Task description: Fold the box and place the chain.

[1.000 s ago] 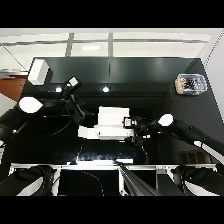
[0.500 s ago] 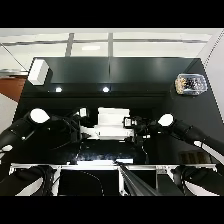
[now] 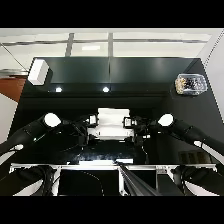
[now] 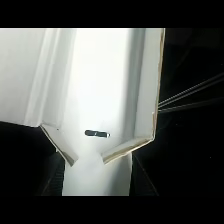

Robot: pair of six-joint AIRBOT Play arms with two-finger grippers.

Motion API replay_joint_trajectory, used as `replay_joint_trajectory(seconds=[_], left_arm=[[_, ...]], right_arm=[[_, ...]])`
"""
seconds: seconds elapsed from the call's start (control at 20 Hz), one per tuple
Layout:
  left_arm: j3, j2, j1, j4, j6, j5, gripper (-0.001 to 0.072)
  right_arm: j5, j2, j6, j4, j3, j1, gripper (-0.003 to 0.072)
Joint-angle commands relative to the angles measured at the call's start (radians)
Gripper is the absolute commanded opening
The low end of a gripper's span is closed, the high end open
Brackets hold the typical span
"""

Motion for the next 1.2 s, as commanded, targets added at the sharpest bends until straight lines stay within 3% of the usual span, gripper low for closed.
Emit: replay_joint_trajectory(seconds=[0.0,0.15,0.3,0.35,0.55,0.65,1.0,1.15], left_arm=[[-0.001,-0.007,-0.006,-0.005,0.003,0.008,0.0459],[-0.001,-0.007,-0.006,-0.005,0.003,0.012,0.0393],[0.000,-0.007,-0.006,-0.006,0.003,0.032,0.0388],[0.000,-0.007,-0.006,-0.010,0.003,0.032,0.0331],[-0.001,-0.014,-0.010,-0.061,0.039,0.030,0.0326],[-0.001,-0.019,-0.011,-0.113,0.045,0.030,0.0233],[-0.001,-0.035,-0.042,-0.201,0.103,0.047,0.0216],[-0.001,-0.047,-0.076,-0.206,0.118,0.122,0.0216]], right_arm=[[0.000,-0.001,0.000,0.000,0.000,0.001,0.0461],[0.000,-0.001,0.000,0.000,0.000,0.001,0.0461],[0.000,-0.001,0.000,0.000,0.000,0.001,0.0461],[0.000,-0.001,0.000,0.000,0.000,0.001,0.0461],[0.000,-0.001,0.000,0.000,0.000,0.001,0.0461],[0.000,-0.001,0.000,0.000,0.000,0.001,0.0461],[0.000,-0.001,0.000,0.000,0.000,0.001,0.0461],[0.000,-0.001,0.000,0.000,0.000,0.001,0.0461]])
